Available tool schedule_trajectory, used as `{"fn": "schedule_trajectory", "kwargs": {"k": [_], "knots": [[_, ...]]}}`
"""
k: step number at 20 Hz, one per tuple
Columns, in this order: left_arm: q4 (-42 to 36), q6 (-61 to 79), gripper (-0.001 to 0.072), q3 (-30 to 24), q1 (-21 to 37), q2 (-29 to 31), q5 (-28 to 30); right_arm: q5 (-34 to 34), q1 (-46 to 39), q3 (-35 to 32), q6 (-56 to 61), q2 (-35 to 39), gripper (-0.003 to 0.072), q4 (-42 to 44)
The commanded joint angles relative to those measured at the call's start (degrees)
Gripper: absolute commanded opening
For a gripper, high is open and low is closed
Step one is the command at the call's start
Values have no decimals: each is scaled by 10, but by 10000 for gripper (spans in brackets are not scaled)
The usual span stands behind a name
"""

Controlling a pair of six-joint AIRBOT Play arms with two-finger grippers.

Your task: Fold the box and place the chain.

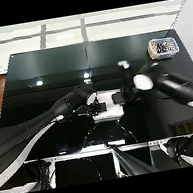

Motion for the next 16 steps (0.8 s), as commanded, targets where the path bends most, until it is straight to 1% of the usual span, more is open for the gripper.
{"fn": "schedule_trajectory", "kwargs": {"k": [1,3,4,5,8,9,10,11,12,14,15,16], "knots": [[0,0,33,0,0,0,-3,16,-43,23,-45,108,384,-123],[0,0,33,0,-1,0,-8,7,-104,23,-38,142,384,-229],[0,0,33,0,0,0,-7,-2,-137,22,-39,143,384,-266],[0,0,33,0,0,0,-7,-33,-178,16,-39,142,384,-285],[-1,0,33,0,-1,0,-15,-189,-302,-35,-39,135,385,-273],[-1,0,33,0,-1,0,-16,-235,-337,-56,-39,123,386,-263],[-1,0,33,0,-1,0,-15,-270,-365,-72,-39,106,405,-247],[-1,0,33,0,0,0,-13,-298,-388,-82,-42,80,706,-222],[-1,0,33,0,0,0,-11,-316,-403,-83,-44,45,714,-209],[-1,0,33,0,0,0,-11,-373,-423,-79,-44,-38,715,-198],[-1,0,33,0,0,0,-12,-381,-424,-61,-44,-77,714,-181],[-1,0,33,0,-1,0,-13,-377,-423,-27,-47,-117,715,-155]]}}
